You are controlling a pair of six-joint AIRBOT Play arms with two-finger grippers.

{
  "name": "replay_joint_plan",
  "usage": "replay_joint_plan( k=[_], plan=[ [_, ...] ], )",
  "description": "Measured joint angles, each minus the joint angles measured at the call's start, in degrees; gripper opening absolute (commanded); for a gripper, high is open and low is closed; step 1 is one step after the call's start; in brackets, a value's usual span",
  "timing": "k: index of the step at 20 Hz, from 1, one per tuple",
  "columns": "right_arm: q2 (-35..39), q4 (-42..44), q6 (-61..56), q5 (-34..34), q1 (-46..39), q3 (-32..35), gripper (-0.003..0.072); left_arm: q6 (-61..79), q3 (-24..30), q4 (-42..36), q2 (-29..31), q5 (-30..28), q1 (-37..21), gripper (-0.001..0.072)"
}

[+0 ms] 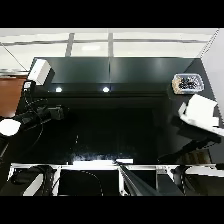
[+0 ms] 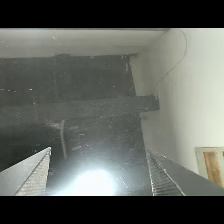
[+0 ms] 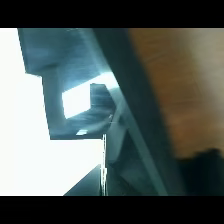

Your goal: Fold the box and place the chain.

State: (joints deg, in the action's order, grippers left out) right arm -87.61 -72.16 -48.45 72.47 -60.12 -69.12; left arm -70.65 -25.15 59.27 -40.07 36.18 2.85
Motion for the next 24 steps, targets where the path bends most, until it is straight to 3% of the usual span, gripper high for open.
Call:
replay_joint_plan(
  k=[5,12,18,24],
  plan=[
    [0.46,11.85,0.68,6.1,4.33,0.46,0.0011,-0.02,0.0,0.02,0.0,-0.07,0.0,0.0707],
    [4.11,27.89,0.31,10.43,17.9,5.95,0.0011,-0.02,0.0,-0.7,0.0,0.17,0.0,0.0707],
    [20.7,47.04,3.13,-3.91,30.99,25.62,0.0011,-0.02,0.0,-3.26,-0.07,1.99,3.5,0.0707],
    [42.12,54.34,4.15,-17.07,44.26,45.83,0.0011,0.0,-1.22,-9.75,-4.39,-0.02,10.43,0.0707]
  ],
)
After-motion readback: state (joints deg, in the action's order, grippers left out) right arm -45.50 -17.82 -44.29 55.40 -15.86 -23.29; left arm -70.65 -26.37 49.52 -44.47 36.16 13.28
